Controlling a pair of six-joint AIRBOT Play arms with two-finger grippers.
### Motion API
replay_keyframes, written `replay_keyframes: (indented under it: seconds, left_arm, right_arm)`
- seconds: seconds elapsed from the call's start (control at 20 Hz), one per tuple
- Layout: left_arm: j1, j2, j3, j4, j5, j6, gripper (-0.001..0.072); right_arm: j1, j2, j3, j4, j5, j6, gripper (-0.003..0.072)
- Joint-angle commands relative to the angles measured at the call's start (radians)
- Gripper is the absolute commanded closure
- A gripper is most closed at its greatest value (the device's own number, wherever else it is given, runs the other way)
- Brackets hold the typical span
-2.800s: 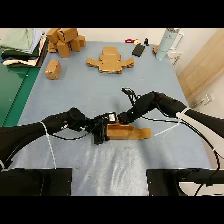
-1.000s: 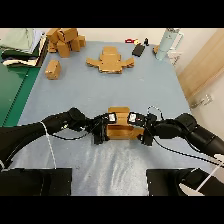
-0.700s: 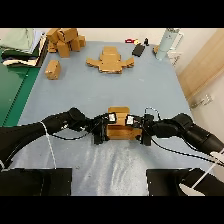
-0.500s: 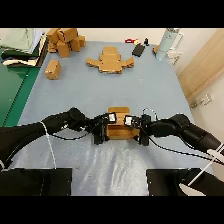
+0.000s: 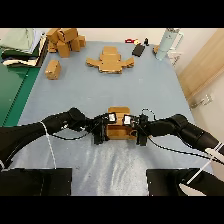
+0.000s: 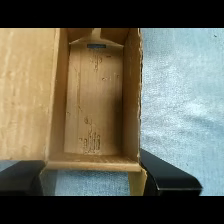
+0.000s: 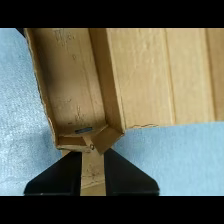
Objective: Fold the box.
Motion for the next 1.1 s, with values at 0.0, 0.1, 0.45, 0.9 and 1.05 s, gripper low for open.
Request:
replay_keyframes:
  seconds: [0.0, 0.1, 0.45, 0.9, 1.05]
  left_arm:
    - [0.001, 0.0, 0.001, 0.0, 0.0, 0.0, 0.0246]
    - [0.001, 0.0, 0.001, 0.0, 0.0, 0.0, 0.0246]
    - [0.001, 0.0, 0.001, 0.0, 0.0, 0.0, 0.0246]
    - [0.001, 0.0, 0.001, 0.0, 0.0, 0.0, 0.0246]
    - [0.001, 0.0, 0.001, 0.0, 0.0, 0.0, 0.0246]
  right_arm:
    - [0.0, -0.001, 0.0, 0.013, 0.023, -0.037, 0.0486]
    - [0.001, -0.001, 0.0, 0.032, 0.044, -0.069, 0.0486]
    - [0.002, -0.003, -0.001, 0.096, 0.045, -0.124, 0.0486]
    - [0.002, -0.011, -0.003, 0.103, 0.043, -0.134, 0.0376]
    - [0.002, -0.012, -0.003, 0.108, 0.044, -0.134, 0.0218]
